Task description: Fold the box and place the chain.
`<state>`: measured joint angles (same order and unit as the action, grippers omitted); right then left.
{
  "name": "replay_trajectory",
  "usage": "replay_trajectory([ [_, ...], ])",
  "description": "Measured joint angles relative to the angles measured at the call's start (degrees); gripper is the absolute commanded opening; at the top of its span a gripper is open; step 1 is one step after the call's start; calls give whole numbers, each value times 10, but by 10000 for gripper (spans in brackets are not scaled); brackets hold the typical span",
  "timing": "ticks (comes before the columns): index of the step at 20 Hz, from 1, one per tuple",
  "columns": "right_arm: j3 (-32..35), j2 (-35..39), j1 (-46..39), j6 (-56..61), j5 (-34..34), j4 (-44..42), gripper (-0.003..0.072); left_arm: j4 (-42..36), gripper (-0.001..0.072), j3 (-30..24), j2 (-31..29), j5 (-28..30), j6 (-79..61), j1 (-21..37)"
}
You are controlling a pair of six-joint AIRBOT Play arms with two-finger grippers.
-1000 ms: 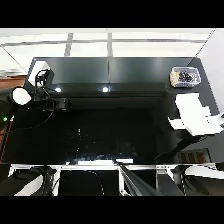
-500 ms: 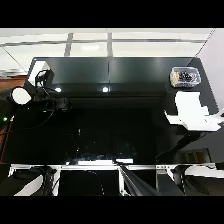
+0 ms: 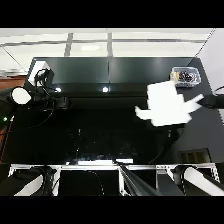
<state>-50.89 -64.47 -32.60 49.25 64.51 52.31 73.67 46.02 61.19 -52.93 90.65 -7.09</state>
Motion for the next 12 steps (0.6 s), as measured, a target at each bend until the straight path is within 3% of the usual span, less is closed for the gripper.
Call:
replay_trajectory([
  [6,253,168,233,62,-225,-182,13,-69,711,0,5,2,-32,0],
  [9,311,192,340,89,-304,-218,13,-155,711,10,36,-6,-91,0],
  [12,336,201,409,105,-349,-234,13,-244,711,58,112,-47,-154,8],
])
